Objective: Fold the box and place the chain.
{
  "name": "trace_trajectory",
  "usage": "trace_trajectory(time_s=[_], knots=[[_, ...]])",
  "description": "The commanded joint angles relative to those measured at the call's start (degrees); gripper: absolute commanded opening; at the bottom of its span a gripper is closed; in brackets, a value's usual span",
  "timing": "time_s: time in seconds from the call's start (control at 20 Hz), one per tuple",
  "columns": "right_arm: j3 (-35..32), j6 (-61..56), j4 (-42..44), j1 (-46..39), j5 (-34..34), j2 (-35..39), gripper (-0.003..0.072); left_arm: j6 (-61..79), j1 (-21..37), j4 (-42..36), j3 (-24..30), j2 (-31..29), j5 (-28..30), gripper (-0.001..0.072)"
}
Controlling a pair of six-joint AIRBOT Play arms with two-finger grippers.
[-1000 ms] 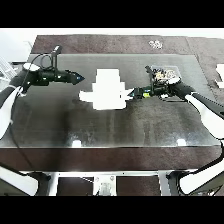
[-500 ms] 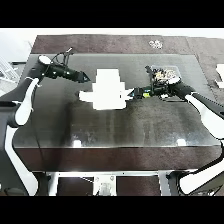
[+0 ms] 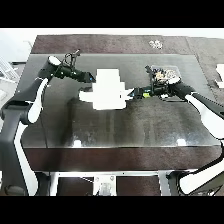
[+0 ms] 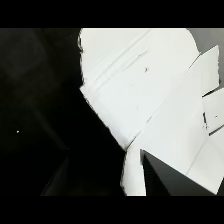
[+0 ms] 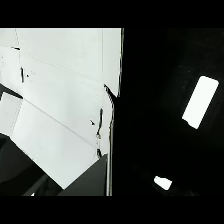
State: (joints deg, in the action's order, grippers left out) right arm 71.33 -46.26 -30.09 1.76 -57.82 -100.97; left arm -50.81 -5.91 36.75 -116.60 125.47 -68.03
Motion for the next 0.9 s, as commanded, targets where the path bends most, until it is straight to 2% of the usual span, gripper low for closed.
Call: trace_trajectory(time_s=[0.0,0.45,0.7,0.75,0.85], knots=[[0.0,0.0,0.0,0.1,0.0,0.0,0.0004,1.9,-1.2,-2.9,-0.3,0.9,-1.8,0.0519],[0.0,0.0,0.0,-0.1,0.0,0.0,0.0004,3.3,-1.5,-3.7,-0.2,1.9,-5.5,0.052],[0.0,0.0,0.0,-0.1,0.0,0.0,0.0004,4.0,-1.5,-5.7,-0.2,3.6,-5.6,0.0517],[0.0,0.3,0.0,-0.1,0.0,0.0,0.0005,4.4,-1.5,-6.0,-0.2,3.6,-5.6,0.047],[0.0,0.3,0.0,-0.1,0.0,0.0,0.0004,4.4,-1.5,-7.0,-0.2,3.6,-5.4,0.0469]])
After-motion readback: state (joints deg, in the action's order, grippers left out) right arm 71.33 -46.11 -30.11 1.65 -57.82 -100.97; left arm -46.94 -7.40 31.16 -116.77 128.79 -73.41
